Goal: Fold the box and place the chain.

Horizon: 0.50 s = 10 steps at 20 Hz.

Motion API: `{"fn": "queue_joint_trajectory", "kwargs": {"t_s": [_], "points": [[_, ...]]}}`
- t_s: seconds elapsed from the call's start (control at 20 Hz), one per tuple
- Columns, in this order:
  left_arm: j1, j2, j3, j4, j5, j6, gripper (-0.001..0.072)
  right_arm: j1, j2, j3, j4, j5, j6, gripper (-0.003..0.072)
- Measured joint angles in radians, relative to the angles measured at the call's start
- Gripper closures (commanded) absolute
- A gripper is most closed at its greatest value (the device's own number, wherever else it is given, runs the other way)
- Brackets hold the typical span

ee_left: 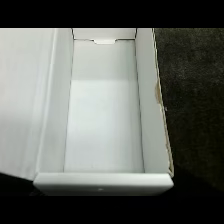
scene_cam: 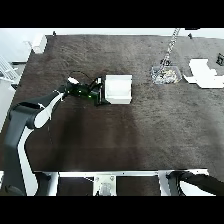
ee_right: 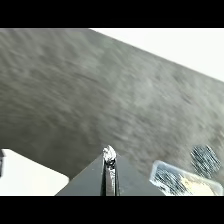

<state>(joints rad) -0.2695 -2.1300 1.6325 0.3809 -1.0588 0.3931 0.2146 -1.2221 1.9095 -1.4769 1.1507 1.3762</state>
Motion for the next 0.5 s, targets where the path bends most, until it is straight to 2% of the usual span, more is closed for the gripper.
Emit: {"fn": "queue_joint_trajectory", "kwargs": {"t_s": [0.5], "points": [[0.000,0.000,0.000,0.000,0.000,0.000,0.0238,0.201,0.025,-0.023,-0.004,-0.002,-0.001,0.0674]]}}
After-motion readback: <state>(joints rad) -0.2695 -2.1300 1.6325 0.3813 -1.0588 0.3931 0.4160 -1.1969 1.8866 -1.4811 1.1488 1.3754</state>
